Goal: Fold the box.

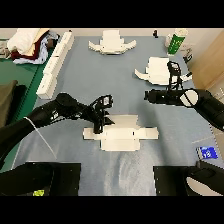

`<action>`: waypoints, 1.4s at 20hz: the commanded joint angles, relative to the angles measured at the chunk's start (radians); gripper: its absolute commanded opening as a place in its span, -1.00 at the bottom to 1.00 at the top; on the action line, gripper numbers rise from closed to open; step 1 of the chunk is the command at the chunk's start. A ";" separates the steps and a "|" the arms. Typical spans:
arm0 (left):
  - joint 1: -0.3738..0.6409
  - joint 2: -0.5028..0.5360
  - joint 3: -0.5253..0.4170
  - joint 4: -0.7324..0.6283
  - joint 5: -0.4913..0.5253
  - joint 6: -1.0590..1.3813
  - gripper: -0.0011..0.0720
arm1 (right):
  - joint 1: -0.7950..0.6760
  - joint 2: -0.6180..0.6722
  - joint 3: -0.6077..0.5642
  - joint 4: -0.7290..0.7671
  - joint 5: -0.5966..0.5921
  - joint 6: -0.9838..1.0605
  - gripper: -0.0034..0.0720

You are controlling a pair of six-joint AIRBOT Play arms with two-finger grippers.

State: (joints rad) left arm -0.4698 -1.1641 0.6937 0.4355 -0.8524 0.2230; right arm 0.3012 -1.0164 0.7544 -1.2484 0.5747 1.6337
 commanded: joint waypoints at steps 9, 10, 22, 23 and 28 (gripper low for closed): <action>0.002 -0.048 -0.003 0.040 -0.019 -0.061 -0.93 | 0.012 0.000 0.001 0.019 0.002 0.000 -0.73; 0.002 -0.048 -0.003 0.040 -0.020 -0.061 -0.93 | 0.013 0.000 0.001 0.019 0.002 0.000 -0.73; 0.002 -0.048 -0.036 0.040 -0.076 -0.067 -0.93 | 0.012 0.000 0.001 0.018 0.003 -0.003 -0.73; 0.002 -0.048 -0.035 0.036 -0.074 -0.066 -0.93 | 0.012 0.000 0.001 0.018 0.004 -0.003 -0.73; 0.002 -0.048 -0.035 0.035 -0.074 -0.066 -0.93 | 0.013 0.029 0.003 0.041 0.162 0.009 -0.91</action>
State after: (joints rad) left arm -0.4675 -1.2114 0.6605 0.4690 -0.9291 0.1551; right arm 0.3126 -1.0061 0.7559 -1.2263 0.6331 1.6344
